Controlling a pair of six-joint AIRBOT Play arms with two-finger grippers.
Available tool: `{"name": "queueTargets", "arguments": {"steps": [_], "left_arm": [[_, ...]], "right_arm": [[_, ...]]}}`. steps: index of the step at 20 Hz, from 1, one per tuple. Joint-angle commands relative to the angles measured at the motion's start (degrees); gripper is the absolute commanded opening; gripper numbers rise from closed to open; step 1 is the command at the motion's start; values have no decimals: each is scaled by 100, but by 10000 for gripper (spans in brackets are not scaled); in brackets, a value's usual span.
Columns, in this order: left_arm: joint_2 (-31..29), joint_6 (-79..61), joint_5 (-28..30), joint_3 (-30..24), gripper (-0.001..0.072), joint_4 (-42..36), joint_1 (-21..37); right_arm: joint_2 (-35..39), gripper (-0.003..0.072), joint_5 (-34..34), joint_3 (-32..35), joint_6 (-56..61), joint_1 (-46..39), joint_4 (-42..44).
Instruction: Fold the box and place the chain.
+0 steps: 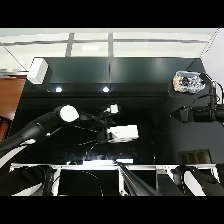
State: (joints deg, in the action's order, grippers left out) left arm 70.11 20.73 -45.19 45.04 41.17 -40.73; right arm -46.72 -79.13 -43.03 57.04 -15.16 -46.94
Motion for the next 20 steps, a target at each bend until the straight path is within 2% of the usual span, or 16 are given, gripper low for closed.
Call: {"name": "queueTargets", "arguments": {"steps": [1, 5, 12, 15, 20], "left_arm": [[564, 424, 216, 479, 706, 17, -431], [734, 527, 442, 557, 706, 13, -501], [752, 527, 387, 557, 705, 15, -501], [793, 525, 140, 557, 706, 37, -503], [1005, 522, 188, 560, 706, 125, -660]], "right_arm": [[7, 9, 31, 0, 0, -17, -13], [7, 9, 31, 0, -2, -15, -13], [7, 9, 55, 0, -46, -15, -15], [7, 9, 83, 0, -48, -15, -17], [7, 9, 144, 66, -48, -15, -17]]}}
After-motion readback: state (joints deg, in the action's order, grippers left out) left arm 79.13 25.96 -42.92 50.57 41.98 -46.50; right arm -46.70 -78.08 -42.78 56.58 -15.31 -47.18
